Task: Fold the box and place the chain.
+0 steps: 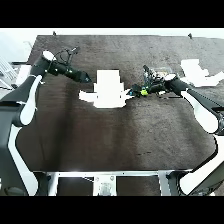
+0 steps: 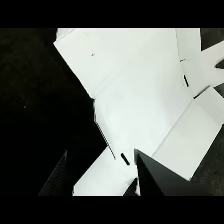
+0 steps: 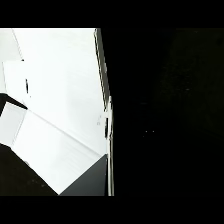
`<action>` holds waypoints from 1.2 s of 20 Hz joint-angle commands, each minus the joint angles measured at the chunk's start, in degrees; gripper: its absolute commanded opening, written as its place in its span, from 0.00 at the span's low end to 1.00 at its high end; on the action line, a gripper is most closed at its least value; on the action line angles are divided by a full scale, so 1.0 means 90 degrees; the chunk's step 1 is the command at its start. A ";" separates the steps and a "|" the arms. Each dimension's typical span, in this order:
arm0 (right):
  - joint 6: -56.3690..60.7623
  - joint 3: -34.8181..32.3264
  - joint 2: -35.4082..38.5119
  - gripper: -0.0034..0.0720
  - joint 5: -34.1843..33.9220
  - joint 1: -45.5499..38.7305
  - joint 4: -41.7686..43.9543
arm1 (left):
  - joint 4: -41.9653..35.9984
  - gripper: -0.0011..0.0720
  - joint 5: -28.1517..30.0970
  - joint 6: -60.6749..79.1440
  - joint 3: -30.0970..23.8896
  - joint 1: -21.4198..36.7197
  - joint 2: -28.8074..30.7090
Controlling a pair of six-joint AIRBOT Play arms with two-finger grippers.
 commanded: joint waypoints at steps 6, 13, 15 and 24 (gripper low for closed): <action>0.0002 0.0007 -0.0005 0.06 -0.0015 -0.0002 0.0002 | -0.0425 0.69 -0.0148 -0.0112 0.0333 -0.0160 -0.0699; 0.0005 0.0007 -0.0005 0.06 -0.0015 -0.0002 0.0005 | -0.0661 0.68 0.0248 -0.0027 0.0333 -0.0219 -0.0726; 0.0005 0.0007 -0.0005 0.06 -0.0015 -0.0002 0.0005 | -0.0644 0.68 0.0257 0.0066 0.0333 -0.0338 -0.0726; 0.0000 0.0007 -0.0005 0.06 -0.0015 -0.0002 0.0002 | -0.0695 0.59 0.0423 0.0051 0.0330 -0.0488 -0.0879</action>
